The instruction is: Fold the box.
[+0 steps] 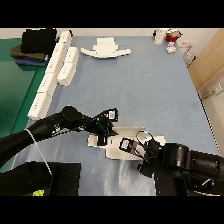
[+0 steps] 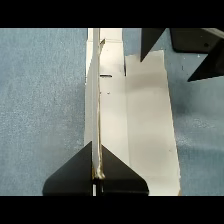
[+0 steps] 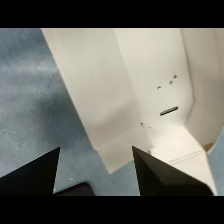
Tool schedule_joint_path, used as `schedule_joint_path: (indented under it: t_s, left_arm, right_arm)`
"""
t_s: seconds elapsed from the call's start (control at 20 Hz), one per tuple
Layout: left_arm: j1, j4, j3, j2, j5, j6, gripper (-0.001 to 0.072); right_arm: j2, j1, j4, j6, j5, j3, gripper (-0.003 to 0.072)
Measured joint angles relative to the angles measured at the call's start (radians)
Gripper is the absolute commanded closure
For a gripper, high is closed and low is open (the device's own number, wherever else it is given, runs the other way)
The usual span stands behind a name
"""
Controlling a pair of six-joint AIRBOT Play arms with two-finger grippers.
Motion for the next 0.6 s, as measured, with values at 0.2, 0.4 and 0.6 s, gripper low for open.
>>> schedule_joint_path:
  t_s: [0.2,0.4,0.6]
  left_arm:
    - [0.000,0.000,0.000,0.000,0.000,0.000,0.0698]
    - [0.000,0.000,0.000,0.000,0.000,0.000,0.0698]
    - [0.000,0.000,0.000,0.000,0.000,0.000,0.0698]
  right_arm:
    - [-0.064,0.022,-0.191,0.161,0.032,0.017,0.0007]
    - [-0.037,0.029,-0.245,0.259,0.027,0.039,0.0006]
    - [-0.003,0.015,-0.257,0.328,-0.014,0.046,-0.0034]
